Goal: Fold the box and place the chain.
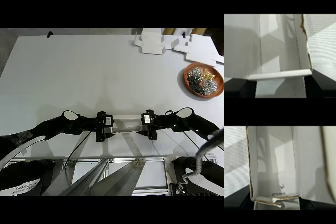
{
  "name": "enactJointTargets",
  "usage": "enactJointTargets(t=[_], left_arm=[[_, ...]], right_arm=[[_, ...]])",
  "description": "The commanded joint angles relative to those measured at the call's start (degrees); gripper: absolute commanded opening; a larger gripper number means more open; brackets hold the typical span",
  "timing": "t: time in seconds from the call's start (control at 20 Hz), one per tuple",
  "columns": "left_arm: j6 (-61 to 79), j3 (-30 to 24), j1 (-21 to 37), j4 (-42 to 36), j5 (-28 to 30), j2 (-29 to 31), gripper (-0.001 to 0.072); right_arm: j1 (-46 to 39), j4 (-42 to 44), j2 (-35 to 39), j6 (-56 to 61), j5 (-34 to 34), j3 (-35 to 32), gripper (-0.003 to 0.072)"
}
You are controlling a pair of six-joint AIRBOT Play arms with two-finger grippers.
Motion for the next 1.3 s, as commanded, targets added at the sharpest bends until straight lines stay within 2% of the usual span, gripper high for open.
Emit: enactJointTargets(t=[0.0, 0.1, 0.3, 0.35, 0.4, 0.45, 0.75, 0.95, 1.25], left_arm=[[0.0, 0.0, 0.1, 0.0, 0.0, 0.0, 0.0275], [0.0, 0.0, 0.1, 0.0, 0.0, 0.0, 0.0275], [0.0, 0.0, 0.1, 0.0, 0.0, 0.0, 0.0275], [0.0, 0.0, 0.1, 0.0, 0.0, 0.0, 0.0275], [0.0, 0.0, 0.1, 0.0, 0.0, 0.0, 0.0275], [0.0, 0.0, 0.1, 0.0, 0.0, 0.0, 0.0275], [0.0, 0.0, 0.1, 0.0, 0.0, 0.0, 0.0275], [0.0, 0.0, 0.1, 0.0, 0.0, 0.0, 0.0275], [0.0, 0.0, 0.1, 0.0, 0.0, 0.0, 0.0275]], right_arm=[[0.0, 0.0, 0.0, -0.1, -0.1, 0.0, 0.0396], [0.0, 0.3, 0.0, -2.4, -1.5, 0.1, 0.0395], [0.0, 0.3, 0.0, -2.3, 0.7, 0.1, 0.0397], [0.0, 0.3, 0.0, -1.9, 0.6, 0.1, 0.046], [0.0, 0.2, 0.0, -1.3, 0.3, 0.1, 0.0637], [0.0, -0.2, 0.2, -0.9, 0.1, 0.1, 0.0696], [0.0, -10.3, 4.0, 12.4, -0.4, 0.2, 0.0692], [0.0, -21.0, 9.6, 23.6, -0.4, 0.2, 0.0681], [0.0, -30.6, 18.6, 33.9, 1.8, 0.2, 0.0681]])
